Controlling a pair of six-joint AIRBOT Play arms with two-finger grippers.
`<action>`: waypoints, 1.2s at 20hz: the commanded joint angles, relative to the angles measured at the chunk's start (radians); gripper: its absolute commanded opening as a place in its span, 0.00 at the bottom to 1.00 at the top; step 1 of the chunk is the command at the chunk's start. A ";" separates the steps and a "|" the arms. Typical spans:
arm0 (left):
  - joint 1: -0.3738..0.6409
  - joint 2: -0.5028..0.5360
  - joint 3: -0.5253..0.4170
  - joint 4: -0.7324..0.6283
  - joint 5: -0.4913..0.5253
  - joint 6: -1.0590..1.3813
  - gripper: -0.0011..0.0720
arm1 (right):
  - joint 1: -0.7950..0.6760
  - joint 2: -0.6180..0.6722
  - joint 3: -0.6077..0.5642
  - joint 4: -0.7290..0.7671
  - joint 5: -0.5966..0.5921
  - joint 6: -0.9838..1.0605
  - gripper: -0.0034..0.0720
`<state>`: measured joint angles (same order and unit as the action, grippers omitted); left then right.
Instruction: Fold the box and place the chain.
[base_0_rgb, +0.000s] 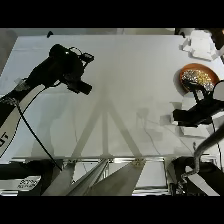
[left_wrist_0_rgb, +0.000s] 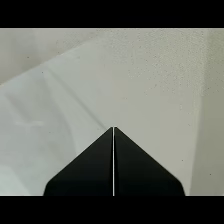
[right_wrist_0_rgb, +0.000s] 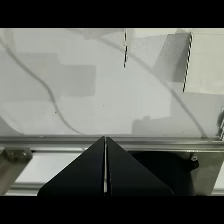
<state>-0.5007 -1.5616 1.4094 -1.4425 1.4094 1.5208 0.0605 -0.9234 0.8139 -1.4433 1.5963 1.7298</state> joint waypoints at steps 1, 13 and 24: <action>0.000 0.000 0.000 0.000 0.000 0.000 0.03 | 0.000 -0.001 -0.001 0.000 0.000 0.000 0.08; 0.000 0.000 -0.001 0.000 0.000 0.001 0.03 | 0.000 0.000 0.000 -0.015 -0.138 -0.008 0.08; 0.000 0.000 -0.001 0.000 0.000 0.001 0.03 | -0.257 -0.075 0.188 -0.613 -0.170 -0.222 0.20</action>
<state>-0.5007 -1.5620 1.4090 -1.4429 1.4097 1.5215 -0.0673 -0.9604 0.9718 -1.9171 1.4448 1.5806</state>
